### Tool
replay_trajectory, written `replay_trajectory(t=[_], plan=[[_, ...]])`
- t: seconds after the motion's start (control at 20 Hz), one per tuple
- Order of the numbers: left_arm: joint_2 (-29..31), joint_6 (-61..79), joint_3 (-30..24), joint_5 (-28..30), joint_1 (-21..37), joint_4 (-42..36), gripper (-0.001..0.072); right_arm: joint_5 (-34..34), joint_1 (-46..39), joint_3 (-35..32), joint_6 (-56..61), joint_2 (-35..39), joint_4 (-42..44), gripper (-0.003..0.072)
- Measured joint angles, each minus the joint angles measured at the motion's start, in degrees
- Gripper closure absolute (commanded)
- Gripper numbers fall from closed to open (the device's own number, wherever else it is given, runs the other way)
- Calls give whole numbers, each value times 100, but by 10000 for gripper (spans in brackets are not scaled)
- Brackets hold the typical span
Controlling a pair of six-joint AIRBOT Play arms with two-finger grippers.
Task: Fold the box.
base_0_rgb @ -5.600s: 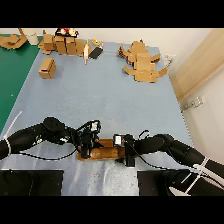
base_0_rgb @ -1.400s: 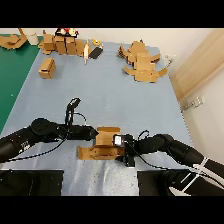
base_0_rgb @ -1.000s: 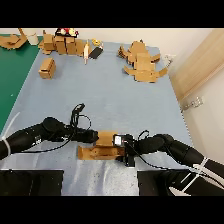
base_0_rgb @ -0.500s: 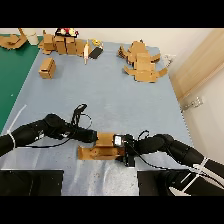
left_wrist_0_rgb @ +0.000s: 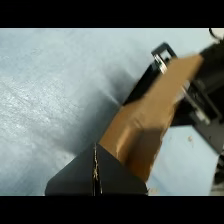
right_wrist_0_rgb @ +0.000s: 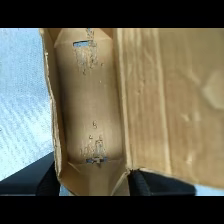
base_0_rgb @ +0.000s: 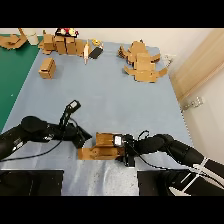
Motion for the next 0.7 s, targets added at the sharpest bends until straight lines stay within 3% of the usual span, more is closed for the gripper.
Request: replay_trajectory(t=[0.1,0.15,0.2,0.25,0.5,0.55,0.7], plan=[[466,131,-149,44,-245,664,696,-24,0,0,0,0,0,251],[658,170,-199,63,-435,1034,511,-26,0,0,0,0,0,251],[791,210,-232,63,-638,1353,176,-28,0,0,0,0,0,251],[881,229,-260,92,-879,1648,89,-31,0,0,0,0,0,251],[782,310,-313,435,-1880,2422,72,-39,-2,0,0,0,0,251],[699,315,-317,577,-2011,2485,19,-39,-2,2,0,0,0,251],[415,323,-280,898,-2232,2599,20,-42,-2,0,0,0,0,251]])
